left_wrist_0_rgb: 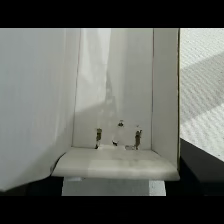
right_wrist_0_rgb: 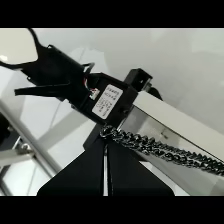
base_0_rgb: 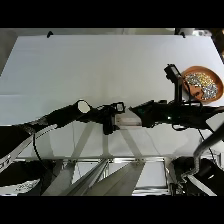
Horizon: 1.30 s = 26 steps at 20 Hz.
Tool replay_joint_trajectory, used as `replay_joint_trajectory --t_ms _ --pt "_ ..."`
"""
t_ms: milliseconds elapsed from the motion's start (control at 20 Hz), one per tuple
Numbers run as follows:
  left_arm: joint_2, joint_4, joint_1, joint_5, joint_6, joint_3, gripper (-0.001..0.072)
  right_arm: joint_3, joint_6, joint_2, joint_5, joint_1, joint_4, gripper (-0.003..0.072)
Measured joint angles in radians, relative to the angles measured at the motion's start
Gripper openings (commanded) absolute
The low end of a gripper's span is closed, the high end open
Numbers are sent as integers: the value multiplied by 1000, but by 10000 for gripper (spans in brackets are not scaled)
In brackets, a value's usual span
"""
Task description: Fold the box and place the chain.
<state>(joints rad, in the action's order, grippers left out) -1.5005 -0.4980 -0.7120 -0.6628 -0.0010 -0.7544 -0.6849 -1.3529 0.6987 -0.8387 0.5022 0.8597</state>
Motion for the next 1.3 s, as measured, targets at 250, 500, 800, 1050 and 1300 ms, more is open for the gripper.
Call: replay_joint_trajectory --t_ms 250,500,800,1050,1300 --pt "0 0 0 0 0 0 438 35 -51 115 14 82 111 19" --pt "0 0 0 0 0 0 438 85 -151 201 76 128 223 87" --pt "0 0 0 0 0 0 438 103 -188 275 146 138 259 203" --pt "0 0 0 0 0 0 438 77 -192 209 129 100 317 202" --pt "0 0 0 0 0 0 438 62 -155 71 -47 -131 489 169"
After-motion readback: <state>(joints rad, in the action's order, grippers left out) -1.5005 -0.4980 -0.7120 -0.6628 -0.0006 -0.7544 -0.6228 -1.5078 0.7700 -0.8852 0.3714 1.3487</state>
